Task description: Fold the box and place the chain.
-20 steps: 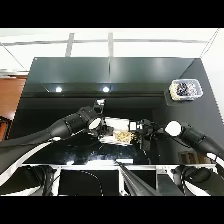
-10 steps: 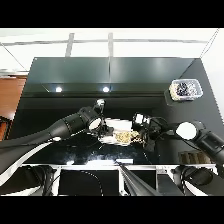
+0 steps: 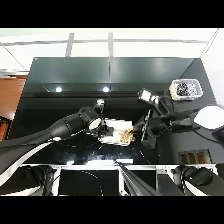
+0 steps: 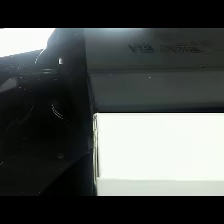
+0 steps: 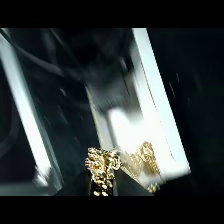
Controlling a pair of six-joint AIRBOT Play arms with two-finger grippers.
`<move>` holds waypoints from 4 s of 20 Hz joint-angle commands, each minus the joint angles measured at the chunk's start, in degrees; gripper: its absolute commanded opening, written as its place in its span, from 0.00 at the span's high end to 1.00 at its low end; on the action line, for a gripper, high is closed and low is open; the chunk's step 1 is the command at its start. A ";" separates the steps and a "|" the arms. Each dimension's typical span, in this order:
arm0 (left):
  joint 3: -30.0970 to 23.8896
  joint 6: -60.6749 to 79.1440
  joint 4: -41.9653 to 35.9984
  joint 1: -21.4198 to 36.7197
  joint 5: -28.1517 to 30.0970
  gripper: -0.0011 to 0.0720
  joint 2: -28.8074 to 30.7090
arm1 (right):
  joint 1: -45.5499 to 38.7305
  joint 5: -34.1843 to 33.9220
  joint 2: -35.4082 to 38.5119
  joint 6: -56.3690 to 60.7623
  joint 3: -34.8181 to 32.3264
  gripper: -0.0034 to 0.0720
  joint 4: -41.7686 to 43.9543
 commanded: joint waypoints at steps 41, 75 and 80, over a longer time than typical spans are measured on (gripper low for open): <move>2.49 -9.18 0.85 0.02 -1.25 0.95 0.07 | -21.05 7.72 0.22 13.14 0.70 0.45 0.79; -23.12 138.05 -46.36 21.84 13.38 0.01 14.78 | -21.05 3.93 0.20 13.14 0.68 0.44 0.39; -22.36 138.11 -48.06 21.81 13.70 0.01 11.56 | -21.05 3.93 0.20 13.11 0.68 0.45 0.39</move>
